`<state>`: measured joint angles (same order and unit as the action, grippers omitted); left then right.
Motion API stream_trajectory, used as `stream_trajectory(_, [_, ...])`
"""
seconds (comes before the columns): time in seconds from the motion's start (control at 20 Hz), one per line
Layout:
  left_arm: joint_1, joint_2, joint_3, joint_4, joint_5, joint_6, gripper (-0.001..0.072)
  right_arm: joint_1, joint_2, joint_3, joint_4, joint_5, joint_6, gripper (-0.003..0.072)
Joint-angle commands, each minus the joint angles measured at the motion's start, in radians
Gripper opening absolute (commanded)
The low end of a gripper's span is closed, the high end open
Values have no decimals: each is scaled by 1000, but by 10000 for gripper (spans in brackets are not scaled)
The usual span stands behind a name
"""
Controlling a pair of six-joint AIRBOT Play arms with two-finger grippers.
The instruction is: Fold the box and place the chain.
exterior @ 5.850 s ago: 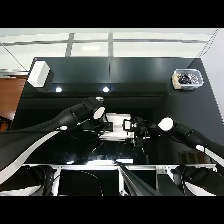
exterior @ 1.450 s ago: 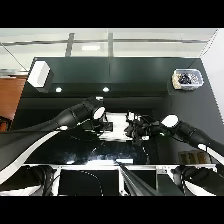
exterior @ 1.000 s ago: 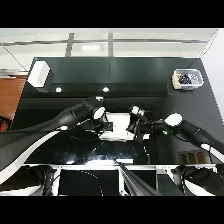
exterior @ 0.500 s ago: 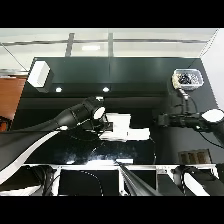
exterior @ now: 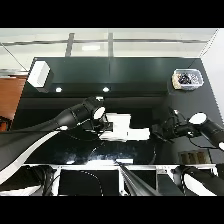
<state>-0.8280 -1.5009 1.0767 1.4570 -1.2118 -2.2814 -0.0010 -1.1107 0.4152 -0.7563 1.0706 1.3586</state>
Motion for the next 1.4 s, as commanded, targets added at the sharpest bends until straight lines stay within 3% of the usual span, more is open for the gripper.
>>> stream_trajectory(0.0, [0,0,0,0,-1,0,31,77,-85,-4,160,-19,-92,16])
stream_trajectory(0.2, [0,0,0,0,-1,0,31,90,-89,16,307,1,-233,16])
stream_trajectory(0.45, [0,0,0,0,-1,0,31,90,-89,67,424,138,-377,21])
stream_trajectory(0.5, [0,0,0,0,-1,0,31,90,-89,73,426,144,-376,207])
stream_trajectory(0.55, [0,0,0,0,-1,0,31,90,-89,73,426,137,-375,456])
stream_trajectory(0.6, [0,0,0,0,-1,0,31,91,-89,73,426,125,-375,612])
stream_trajectory(1.0, [0,0,0,0,-1,0,31,279,-89,113,395,-104,-272,612])
stream_trajectory(1.2, [0,0,0,0,-1,0,31,379,-89,166,260,-187,-80,611])
stream_trajectory(1.35, [0,0,0,0,-1,0,31,449,-89,223,55,-233,143,611])
